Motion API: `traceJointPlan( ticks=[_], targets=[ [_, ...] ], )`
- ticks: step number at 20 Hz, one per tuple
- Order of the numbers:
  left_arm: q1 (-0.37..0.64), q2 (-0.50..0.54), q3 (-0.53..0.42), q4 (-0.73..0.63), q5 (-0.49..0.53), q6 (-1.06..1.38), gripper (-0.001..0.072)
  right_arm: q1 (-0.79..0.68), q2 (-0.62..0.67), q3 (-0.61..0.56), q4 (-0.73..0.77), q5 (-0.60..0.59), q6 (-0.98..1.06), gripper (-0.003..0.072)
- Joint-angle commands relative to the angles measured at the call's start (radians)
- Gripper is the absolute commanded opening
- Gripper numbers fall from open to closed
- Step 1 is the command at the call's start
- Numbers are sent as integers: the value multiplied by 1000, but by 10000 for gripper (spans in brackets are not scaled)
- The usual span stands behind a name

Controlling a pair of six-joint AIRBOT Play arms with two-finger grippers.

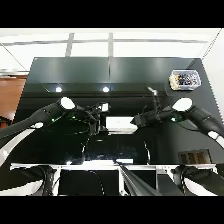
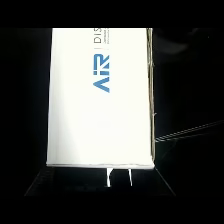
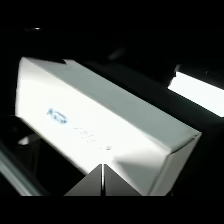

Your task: Fold the box and place the chain.

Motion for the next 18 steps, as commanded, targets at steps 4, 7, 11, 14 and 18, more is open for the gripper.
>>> traceJointPlan(
  ticks=[4,7,11,14,18],
  targets=[
    [3,3,1,2,-1,2,432,-220,248,69,-127,158,12,15],
    [11,56,6,21,-2,-93,720,-327,314,69,-172,236,39,15],
    [11,159,9,219,-48,-206,720,-373,323,69,-187,254,39,15],
    [-4,208,36,105,-116,-240,718,-373,323,69,-186,229,38,16],
    [-112,133,142,18,-22,-269,717,-373,323,68,-185,208,38,16]
  ],
)
